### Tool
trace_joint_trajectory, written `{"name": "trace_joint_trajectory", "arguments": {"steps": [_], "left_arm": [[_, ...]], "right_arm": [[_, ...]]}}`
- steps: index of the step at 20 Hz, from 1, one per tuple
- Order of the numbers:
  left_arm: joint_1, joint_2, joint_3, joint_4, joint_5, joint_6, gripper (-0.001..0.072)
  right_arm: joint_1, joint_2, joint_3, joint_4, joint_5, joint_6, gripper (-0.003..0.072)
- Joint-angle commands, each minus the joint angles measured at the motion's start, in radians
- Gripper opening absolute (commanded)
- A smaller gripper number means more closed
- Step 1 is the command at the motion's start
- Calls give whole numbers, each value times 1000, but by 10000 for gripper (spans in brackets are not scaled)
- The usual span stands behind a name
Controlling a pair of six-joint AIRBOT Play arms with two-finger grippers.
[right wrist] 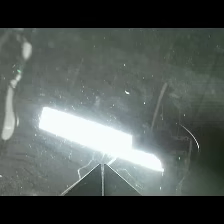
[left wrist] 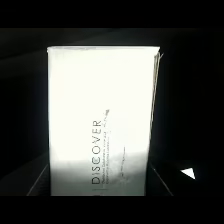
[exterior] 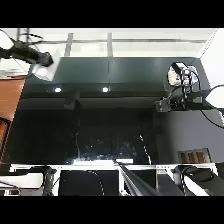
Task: Fold the box and place the chain.
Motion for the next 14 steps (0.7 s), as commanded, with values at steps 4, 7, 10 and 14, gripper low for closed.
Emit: {"name": "trace_joint_trajectory", "arguments": {"steps": [4,7,10,14], "left_arm": [[222,-321,293,2,-40,-26,370],[255,-467,407,-6,-113,-26,371],[262,-528,425,-5,-117,-15,370],[250,-535,455,-4,-140,-30,716]], "right_arm": [[0,1,0,3,-19,7,17],[0,1,0,3,-23,7,17],[0,1,0,4,-38,11,17],[0,1,0,4,-60,10,17]]}}
